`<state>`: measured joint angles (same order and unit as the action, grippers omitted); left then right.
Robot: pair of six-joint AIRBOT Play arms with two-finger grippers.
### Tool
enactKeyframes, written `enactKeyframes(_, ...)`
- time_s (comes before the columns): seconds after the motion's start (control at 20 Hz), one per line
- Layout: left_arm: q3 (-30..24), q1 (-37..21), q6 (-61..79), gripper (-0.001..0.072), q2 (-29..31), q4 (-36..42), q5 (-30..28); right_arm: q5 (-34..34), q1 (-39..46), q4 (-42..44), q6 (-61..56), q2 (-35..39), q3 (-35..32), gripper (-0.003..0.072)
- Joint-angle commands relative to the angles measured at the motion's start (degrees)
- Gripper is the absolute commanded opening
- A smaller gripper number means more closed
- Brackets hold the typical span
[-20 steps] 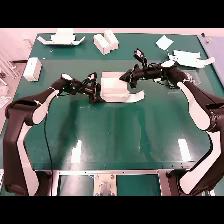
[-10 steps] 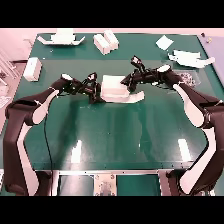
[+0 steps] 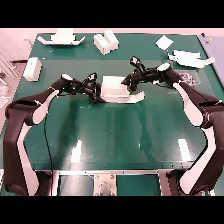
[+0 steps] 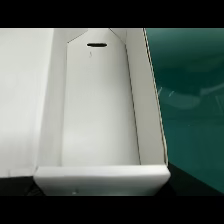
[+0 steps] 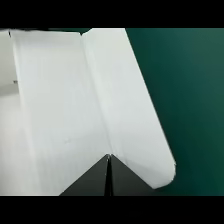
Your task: Fold the box and place the chain.
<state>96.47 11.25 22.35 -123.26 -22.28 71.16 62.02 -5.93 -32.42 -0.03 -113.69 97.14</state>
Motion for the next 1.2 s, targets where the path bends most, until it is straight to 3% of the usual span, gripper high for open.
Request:
enactKeyframes(0.0,0.02,-0.07,0.00,0.0398,-0.02,0.00,-0.04,2.78,0.15,-0.09,-2.78,3.21,1.81,0.0012)
enactKeyframes(0.1,0.02,-0.07,0.00,0.0398,-0.02,0.00,-0.07,2.91,0.83,-1.01,-3.13,6.23,1.79,0.0011)
enactKeyframes(0.45,0.02,-0.07,0.00,0.0398,-0.02,0.00,-0.07,2.75,11.58,-11.93,-26.08,14.10,1.79,0.0014)
enactKeyframes(0.5,0.02,-0.07,0.00,0.0398,-0.02,0.00,-0.07,2.75,14.49,-12.22,-28.89,14.10,1.79,0.0059)
enactKeyframes(0.55,0.02,-0.07,0.00,0.0398,-0.02,0.00,-0.09,2.75,17.16,-12.22,-30.25,14.08,1.66,0.0244)
enactKeyframes(0.6,0.02,-0.07,0.00,0.0398,-0.02,0.00,-0.09,2.78,19.98,-12.20,-31.30,14.08,1.42,0.0520)
enactKeyframes(0.65,0.02,-0.07,0.00,0.0398,-0.02,0.00,-0.09,2.73,22.38,-12.20,-32.59,14.08,1.25,0.0549)
enactKeyframes(0.75,0.02,-0.07,0.00,0.0398,-0.02,0.00,-0.09,1.86,26.84,-12.20,-32.79,13.92,1.25,0.0434)
enactKeyframes(0.85,0.02,-0.07,0.00,0.0398,-0.02,0.00,-0.09,-0.26,30.14,-12.20,-32.79,12.90,1.25,0.0452)
enactKeyframes(0.9,0.02,-0.07,0.00,0.0398,-0.02,0.02,-0.09,-0.57,30.99,-12.20,-32.79,12.13,1.27,0.0508)
enactKeyframes(1.15,0.02,-0.07,0.00,0.0398,-0.02,0.00,-0.07,-7.80,31.50,-13.70,-32.79,6.40,1.27,0.0512)
